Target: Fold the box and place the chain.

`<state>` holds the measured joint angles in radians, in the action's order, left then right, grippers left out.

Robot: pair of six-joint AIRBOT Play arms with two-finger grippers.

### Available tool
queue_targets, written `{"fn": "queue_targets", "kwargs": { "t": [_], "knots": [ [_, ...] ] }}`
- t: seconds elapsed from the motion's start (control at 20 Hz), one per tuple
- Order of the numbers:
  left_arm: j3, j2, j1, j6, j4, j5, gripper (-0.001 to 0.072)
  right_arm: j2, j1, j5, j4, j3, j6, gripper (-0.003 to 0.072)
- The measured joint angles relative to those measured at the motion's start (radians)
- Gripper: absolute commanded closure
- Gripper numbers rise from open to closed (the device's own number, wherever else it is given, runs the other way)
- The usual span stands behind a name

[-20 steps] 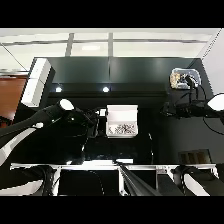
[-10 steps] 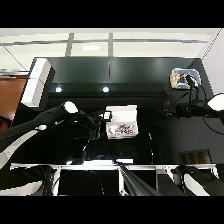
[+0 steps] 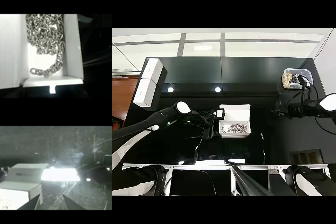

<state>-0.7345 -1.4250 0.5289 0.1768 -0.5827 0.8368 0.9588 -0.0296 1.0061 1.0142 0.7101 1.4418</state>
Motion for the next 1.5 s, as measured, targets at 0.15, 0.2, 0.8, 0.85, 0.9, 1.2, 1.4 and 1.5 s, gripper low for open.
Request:
{"fn": "queue_targets", "kwargs": {
  "t": [0.15,0.2,0.8,0.85,0.9,1.2,1.4,1.5],
  "knots": [
    [-0.001,0.000,0.000,0.000,-0.001,-0.001,0.0434,0.000,0.002,-0.013,0.000,0.000,0.000,0.0293],
    [-0.002,0.000,0.000,0.000,-0.002,-0.002,0.0434,0.000,0.006,-0.021,-0.001,0.000,0.002,0.0006],
    [-0.003,0.000,0.000,0.001,-0.004,-0.002,0.0431,0.185,0.284,-0.246,-0.141,0.097,-0.201,-0.0010],
    [-0.003,0.000,0.000,0.002,-0.004,0.000,0.0432,0.196,0.294,-0.207,-0.143,0.114,-0.270,-0.0010],
    [-0.003,0.000,0.000,0.002,-0.004,0.000,0.0431,0.203,0.301,-0.152,-0.143,0.134,-0.351,-0.0010],
    [-0.003,0.000,0.000,0.003,-0.004,0.001,0.0431,0.212,0.313,0.178,-0.119,0.195,-0.703,-0.0010],
    [-0.003,0.000,0.000,0.003,-0.004,0.002,0.0431,0.212,0.331,0.209,-0.138,0.187,-0.868,-0.0009],
    [-0.003,0.000,0.000,0.003,-0.004,0.002,0.0431,0.215,0.343,0.217,-0.143,0.184,-0.925,-0.0010]
  ]
}}
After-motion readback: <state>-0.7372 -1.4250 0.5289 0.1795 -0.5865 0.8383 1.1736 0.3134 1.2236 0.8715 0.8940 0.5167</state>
